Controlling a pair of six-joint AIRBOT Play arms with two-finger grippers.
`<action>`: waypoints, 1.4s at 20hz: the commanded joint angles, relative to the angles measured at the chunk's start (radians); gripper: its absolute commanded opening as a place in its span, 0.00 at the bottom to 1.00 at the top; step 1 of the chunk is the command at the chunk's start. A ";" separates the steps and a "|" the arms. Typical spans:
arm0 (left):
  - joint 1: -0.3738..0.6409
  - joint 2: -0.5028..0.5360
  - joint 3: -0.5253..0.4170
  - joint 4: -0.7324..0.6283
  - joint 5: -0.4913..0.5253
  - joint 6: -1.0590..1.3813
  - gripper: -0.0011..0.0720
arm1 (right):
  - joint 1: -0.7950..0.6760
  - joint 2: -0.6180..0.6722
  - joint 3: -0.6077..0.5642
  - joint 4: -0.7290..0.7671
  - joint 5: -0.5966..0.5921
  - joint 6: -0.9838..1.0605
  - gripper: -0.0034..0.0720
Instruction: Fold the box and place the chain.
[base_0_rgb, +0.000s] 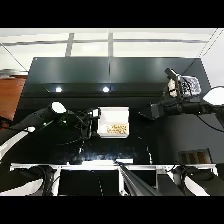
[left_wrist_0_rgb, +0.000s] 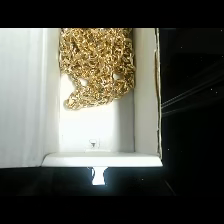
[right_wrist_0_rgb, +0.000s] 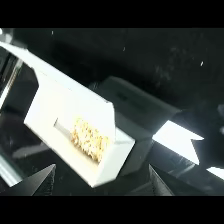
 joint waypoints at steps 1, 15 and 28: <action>0.000 0.000 0.001 0.001 0.001 -0.001 0.64 | 0.050 -0.019 0.004 -0.007 -0.175 0.015 0.94; -0.020 -0.001 0.001 0.024 0.023 -0.021 0.64 | 0.231 -0.362 0.224 -0.150 -0.074 -0.184 0.94; -0.020 -0.001 0.001 0.024 0.023 -0.021 0.64 | 0.238 -0.361 0.224 -0.029 0.095 -0.558 0.94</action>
